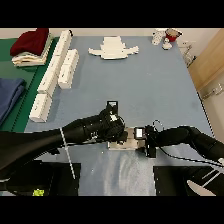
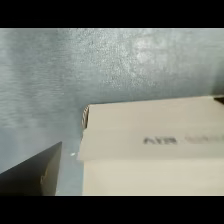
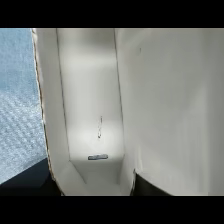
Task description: Fold the box.
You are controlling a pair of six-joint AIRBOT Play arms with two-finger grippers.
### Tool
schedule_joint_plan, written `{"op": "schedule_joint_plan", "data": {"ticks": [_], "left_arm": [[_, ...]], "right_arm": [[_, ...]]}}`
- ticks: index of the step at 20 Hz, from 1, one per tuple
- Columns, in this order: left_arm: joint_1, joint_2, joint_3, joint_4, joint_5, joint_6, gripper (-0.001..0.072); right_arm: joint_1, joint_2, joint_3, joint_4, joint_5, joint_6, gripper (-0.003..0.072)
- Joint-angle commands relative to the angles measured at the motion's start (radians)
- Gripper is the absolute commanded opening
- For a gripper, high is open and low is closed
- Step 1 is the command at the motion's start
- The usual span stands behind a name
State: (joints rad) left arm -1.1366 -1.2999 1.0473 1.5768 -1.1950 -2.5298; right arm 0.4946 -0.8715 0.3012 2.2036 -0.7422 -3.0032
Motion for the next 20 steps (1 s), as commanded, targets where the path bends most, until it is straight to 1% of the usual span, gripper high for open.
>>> {"op": "schedule_joint_plan", "data": {"ticks": [1,4,5,6,8,10,11,12,13,14,15,17,18,20], "left_arm": [[-0.036,0.057,0.086,0.047,-0.23,0.13,0.0581],[-0.092,0.135,0.086,0.073,-0.309,0.175,0.057],[-0.112,0.155,0.086,0.073,-0.31,0.209,0.0204],[-0.133,0.167,0.085,0.073,-0.304,0.266,0.003],[-0.158,0.165,0.085,0.112,-0.293,0.318,0.0032],[-0.16,0.154,0.085,0.134,-0.269,0.32,0.0033],[-0.159,0.151,0.084,0.133,-0.254,0.343,0.0033],[-0.162,0.151,0.083,0.131,-0.248,0.407,0.0007],[-0.175,0.153,0.079,0.12,-0.243,0.467,0.0011],[-0.168,0.168,0.071,0.079,-0.223,0.514,0.001],[-0.161,0.204,0.04,0.048,-0.179,0.57,0.0009],[-0.132,0.316,-0.068,0.028,-0.076,0.682,0.0009],[-0.101,0.384,-0.134,-0.002,-0.033,0.793,0.001],[-0.024,0.5,-0.252,-0.12,0.03,1.081,0.0012]], "right_arm": [[0.0,0.0,0.0,0.0,0.0,0.0,0.0451],[0.0,0.0,0.0,0.0,0.0,0.0,0.0452],[0.0,0.0,0.0,0.0,0.0,0.0,0.0451],[0.0,0.0,0.0,0.0,0.0,0.0,0.0452],[0.0,0.0,0.0,0.0,0.0,0.0,0.0451],[0.0,0.0,0.0,0.0,0.0,0.0,0.0452],[0.0,0.0,0.0,0.0,0.0,0.0,0.0452],[0.0,0.0,0.0,0.0,0.0,0.0,0.0452],[0.0,0.0,0.0,0.0,0.0,0.0,0.0452],[0.0,0.0,0.0,0.0,0.0,0.0,0.0452],[0.0,0.0,0.0,0.0,0.0,0.0,0.0452],[0.0,0.0,0.0,0.0,0.0,0.0,0.0452],[0.0,0.0,0.0,0.0,0.0,0.0,0.0452],[0.0,0.0,0.0,0.0,0.0,0.0,0.0451]]}}
